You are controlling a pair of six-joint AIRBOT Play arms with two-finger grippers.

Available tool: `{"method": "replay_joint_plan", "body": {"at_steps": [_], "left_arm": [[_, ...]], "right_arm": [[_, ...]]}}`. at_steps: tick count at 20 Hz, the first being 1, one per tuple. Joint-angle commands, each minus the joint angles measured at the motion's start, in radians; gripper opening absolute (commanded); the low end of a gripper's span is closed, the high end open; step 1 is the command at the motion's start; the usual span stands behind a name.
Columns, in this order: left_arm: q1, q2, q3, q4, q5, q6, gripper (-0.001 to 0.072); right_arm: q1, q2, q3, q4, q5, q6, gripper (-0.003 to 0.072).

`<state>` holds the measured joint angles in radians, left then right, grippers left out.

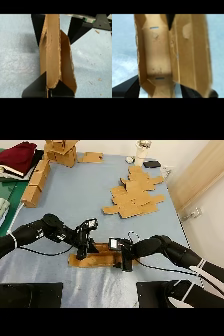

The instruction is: Fold the box.

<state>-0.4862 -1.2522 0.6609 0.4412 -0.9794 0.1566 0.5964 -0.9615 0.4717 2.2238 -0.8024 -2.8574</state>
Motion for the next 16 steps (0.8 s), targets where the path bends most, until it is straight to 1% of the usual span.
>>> {"method": "replay_joint_plan", "body": {"at_steps": [1, 3, 10, 16], "left_arm": [[0.0, 0.0, 0.0, 0.0, 0.0, 0.0, 0.0012], [0.0, 0.0, 0.0, 0.0, 0.0, 0.0, 0.0012], [0.0, 0.0, 0.0, 0.0, 0.0, 0.0, 0.0012], [0.0, 0.0, 0.0, 0.0, 0.0, 0.0, 0.0012]], "right_arm": [[-0.007, -0.034, 0.007, 0.024, -0.035, -0.038, 0.072], [-0.007, -0.034, 0.007, -0.003, -0.038, -0.031, 0.0719], [-0.006, -0.036, 0.007, -0.015, -0.041, -0.034, 0.0718], [-0.006, -0.084, 0.007, -0.001, -0.018, -0.035, 0.0715]]}}
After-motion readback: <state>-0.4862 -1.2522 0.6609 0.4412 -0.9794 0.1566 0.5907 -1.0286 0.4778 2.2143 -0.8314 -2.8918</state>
